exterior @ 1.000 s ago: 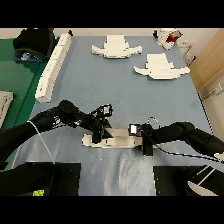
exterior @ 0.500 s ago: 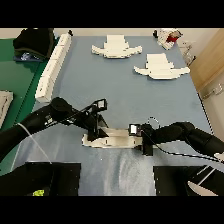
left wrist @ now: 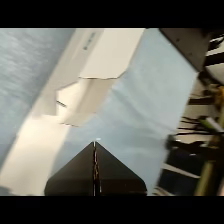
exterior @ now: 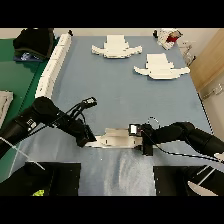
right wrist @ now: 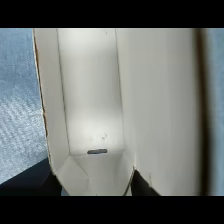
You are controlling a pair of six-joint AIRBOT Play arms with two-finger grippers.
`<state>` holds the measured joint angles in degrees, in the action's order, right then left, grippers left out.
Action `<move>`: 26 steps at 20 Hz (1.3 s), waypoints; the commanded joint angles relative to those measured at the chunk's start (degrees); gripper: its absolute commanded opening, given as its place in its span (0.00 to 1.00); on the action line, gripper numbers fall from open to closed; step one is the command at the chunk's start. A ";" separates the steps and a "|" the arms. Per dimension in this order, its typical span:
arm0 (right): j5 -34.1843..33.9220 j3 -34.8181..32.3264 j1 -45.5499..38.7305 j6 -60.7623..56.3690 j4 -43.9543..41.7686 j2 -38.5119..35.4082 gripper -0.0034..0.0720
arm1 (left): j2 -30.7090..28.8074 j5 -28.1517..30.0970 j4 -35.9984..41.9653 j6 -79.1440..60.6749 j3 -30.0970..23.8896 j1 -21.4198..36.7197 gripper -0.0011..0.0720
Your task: Fold the box.
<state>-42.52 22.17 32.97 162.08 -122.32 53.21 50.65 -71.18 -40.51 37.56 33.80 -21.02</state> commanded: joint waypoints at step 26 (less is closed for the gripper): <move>0.02 0.00 0.00 -0.02 0.00 0.02 0.72 | 35.54 4.70 14.78 19.50 16.06 -1.53 0.03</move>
<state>-42.50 22.17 32.97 162.08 -122.34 53.21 85.36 -66.26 -25.65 56.66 49.80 -22.59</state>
